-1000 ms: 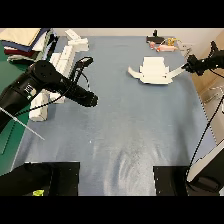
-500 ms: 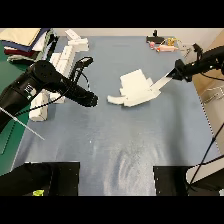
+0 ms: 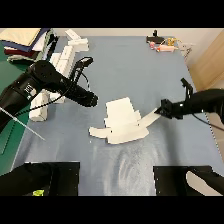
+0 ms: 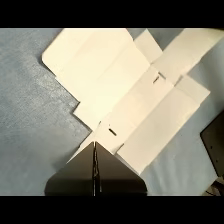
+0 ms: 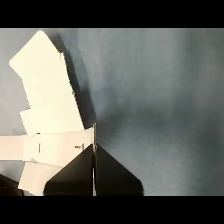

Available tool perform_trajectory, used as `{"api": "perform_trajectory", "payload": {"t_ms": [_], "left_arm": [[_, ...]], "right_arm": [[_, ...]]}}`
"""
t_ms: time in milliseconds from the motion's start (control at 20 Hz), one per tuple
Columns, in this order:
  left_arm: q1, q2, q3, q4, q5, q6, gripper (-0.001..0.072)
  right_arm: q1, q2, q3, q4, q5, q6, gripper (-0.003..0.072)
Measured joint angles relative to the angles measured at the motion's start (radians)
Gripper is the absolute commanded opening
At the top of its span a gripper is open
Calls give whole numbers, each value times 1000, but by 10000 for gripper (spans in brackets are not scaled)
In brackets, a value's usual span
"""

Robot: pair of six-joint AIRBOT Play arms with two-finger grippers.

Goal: Fold the box.

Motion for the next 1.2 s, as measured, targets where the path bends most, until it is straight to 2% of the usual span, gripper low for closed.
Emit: {"api": "perform_trajectory", "payload": {"t_ms": [100, 200, 250, 300, 400, 600, 650, 700, 1000, 1200], "left_arm": [[0, 0, 0, 0, 0, 0, 13], [0, 0, 0, 0, 0, 0, 13], [0, 0, 0, 0, 0, 0, 13], [0, 0, 0, 0, 0, 0, 13], [0, 0, 0, 0, 0, 0, 13], [0, 0, 0, 0, 0, 0, 13], [0, 0, 0, 0, 0, 0, 13], [0, 0, 0, 0, 0, 0, 13], [0, 0, 0, 0, 0, 0, 13], [0, 0, 0, 0, 1, 0, 13]], "right_arm": [[13, 98, -104, -3, 12, 19, 30], [20, 161, -175, -9, 23, 31, 369], [23, 178, -198, -18, 22, 31, 385], [24, 186, -212, -23, 19, 35, 382], [25, 181, -233, -35, 7, 38, 332], [26, 101, -224, -46, -22, -17, 329], [27, 71, -211, -46, -38, -47, 255], [26, 43, -195, -45, -50, -76, 222], [27, -148, -54, -37, -171, -233, 222], [27, -258, -3, -22, -224, -288, 220]]}}
